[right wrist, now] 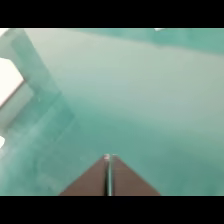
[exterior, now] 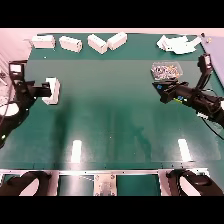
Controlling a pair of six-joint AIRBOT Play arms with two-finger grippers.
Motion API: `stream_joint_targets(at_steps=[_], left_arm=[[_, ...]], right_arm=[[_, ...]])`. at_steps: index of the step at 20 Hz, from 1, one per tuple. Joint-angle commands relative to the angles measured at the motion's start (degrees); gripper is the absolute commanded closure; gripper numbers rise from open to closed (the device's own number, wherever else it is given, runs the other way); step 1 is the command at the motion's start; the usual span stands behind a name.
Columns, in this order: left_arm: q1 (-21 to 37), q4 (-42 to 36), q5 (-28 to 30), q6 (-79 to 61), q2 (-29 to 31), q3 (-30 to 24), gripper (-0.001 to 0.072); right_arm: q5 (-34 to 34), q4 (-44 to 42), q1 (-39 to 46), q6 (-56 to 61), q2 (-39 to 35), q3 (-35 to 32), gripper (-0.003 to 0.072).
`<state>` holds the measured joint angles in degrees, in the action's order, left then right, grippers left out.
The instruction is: Fold the box and place the chain.
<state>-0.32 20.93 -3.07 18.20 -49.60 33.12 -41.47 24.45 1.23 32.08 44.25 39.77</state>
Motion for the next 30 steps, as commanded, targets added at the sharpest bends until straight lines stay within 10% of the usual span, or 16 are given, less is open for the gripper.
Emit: stream_joint_targets(at_steps=[1, 5, 12, 23, 30], left_arm=[[0.0, 3.0, -13.9, 0.1, 10.7, -0.5, 0.0691], [0.0, 6.6, -21.4, 7.5, 18.1, -2.3, 0.0696], [0.0, 7.6, -16.2, 11.6, 39.3, -19.1, 0.0697], [0.0, 12.1, 0.6, 11.3, 40.3, -29.9, 0.0696], [0.0, 11.7, -2.0, 11.8, 40.3, -30.1, 0.069]], right_arm=[[-0.1, 0.0, 0.0, 2.5, -5.5, 0.0, 0.0683], [2.6, 0.4, 0.0, 2.4, -13.0, -2.3, 0.0686], [16.8, 4.5, 0.0, 2.4, -31.6, -18.6, 0.0687], [26.8, 15.7, 0.0, 2.0, -42.0, -33.4, 0.0688], [26.0, 15.6, 0.0, 0.9, -42.0, -35.4, 0.0685]])
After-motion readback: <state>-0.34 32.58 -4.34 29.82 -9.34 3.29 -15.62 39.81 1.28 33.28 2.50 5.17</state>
